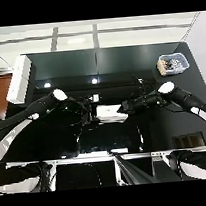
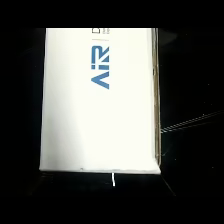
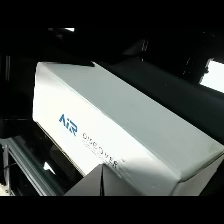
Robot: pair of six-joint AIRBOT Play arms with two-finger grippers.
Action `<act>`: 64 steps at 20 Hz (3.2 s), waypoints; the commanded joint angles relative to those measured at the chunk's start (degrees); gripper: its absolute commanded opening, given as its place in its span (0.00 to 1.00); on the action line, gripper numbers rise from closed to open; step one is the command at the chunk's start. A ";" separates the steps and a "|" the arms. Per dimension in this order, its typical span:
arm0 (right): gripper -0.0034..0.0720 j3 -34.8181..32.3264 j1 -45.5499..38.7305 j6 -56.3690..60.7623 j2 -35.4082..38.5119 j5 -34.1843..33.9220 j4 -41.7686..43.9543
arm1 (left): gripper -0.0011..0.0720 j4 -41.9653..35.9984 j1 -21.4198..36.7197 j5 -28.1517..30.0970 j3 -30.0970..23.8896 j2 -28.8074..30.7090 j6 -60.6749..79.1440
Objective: Fold the box and place the chain.
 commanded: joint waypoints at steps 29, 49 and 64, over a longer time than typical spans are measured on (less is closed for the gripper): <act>0.07 5.38 -28.72 5.31 18.86 11.65 -15.28 | 0.98 4.66 -9.99 1.29 12.94 -1.01 -23.61; 0.07 5.38 -28.70 5.25 18.86 10.75 -16.35 | 0.98 6.45 -11.50 -3.30 14.82 -1.79 -23.47; 0.07 5.38 -28.70 5.25 18.86 10.75 -16.33 | 0.98 8.81 -11.80 -6.08 15.50 -1.81 -23.67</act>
